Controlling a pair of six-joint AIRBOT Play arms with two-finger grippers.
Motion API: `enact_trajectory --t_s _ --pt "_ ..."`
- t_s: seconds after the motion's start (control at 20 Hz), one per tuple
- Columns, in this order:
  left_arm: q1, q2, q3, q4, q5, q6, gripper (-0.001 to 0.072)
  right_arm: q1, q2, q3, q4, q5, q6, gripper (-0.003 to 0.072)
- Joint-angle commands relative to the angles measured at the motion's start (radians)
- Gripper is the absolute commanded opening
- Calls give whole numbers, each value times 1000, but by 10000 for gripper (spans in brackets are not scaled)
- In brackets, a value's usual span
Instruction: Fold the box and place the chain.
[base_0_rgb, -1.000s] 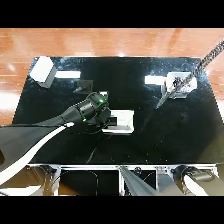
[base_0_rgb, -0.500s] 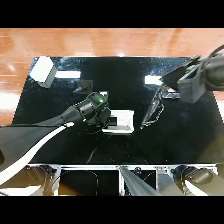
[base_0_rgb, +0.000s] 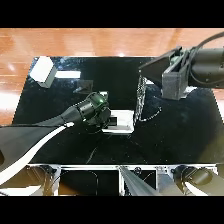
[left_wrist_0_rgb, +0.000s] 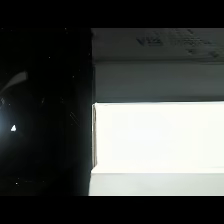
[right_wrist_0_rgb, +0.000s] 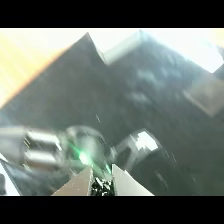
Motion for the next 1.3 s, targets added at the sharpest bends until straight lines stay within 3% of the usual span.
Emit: enact_trajectory --t_s 0.0,0.25,0.5,0.95,1.25 --pt "0 -1 0 -1 1 0 19 3 0 0 76 -133 -27 22" --pt "0 -1 0 -1 0 0 18 3 0 19 92 -179 -31 21" --pt "0 -1 0 -1 0 0 18 3 -18 -7 67 -76 -29 22" --pt "0 -1 0 -1 -1 0 18 3 -24 -288 66 -38 -6 23" --pt "0 -1 0 -1 -1 0 18 3 -58 -452 70 -80 11 23"
